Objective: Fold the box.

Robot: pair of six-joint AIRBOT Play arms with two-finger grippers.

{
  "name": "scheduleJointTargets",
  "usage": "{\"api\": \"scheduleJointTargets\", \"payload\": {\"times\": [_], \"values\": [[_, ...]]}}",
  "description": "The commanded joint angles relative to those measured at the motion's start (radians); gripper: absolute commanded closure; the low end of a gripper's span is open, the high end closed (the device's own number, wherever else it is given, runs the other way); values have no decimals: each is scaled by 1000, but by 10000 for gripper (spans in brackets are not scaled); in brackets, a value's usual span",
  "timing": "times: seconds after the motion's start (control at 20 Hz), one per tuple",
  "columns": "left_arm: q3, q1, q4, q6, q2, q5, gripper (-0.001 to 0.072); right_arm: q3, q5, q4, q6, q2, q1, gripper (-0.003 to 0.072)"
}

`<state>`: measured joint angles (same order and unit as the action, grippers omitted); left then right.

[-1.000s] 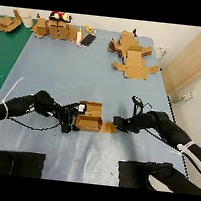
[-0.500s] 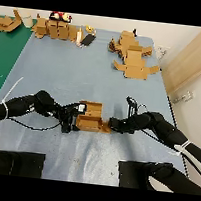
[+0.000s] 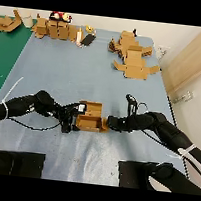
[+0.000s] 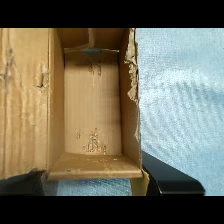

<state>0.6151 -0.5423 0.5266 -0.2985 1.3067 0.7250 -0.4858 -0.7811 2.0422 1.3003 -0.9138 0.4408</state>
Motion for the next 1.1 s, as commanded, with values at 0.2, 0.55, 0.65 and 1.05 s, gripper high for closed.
{"api": "scheduleJointTargets", "payload": {"times": [0.2,0.55,0.65,1.05], "values": [[1,0,0,1,-1,0,310,-3,-5,48,2,51,25,511],[1,0,0,0,-1,0,310,-13,29,60,1,51,72,510],[1,0,0,1,-1,0,310,-28,29,60,2,51,72,510],[1,0,0,1,-1,0,310,-44,23,53,3,-29,98,303]]}}
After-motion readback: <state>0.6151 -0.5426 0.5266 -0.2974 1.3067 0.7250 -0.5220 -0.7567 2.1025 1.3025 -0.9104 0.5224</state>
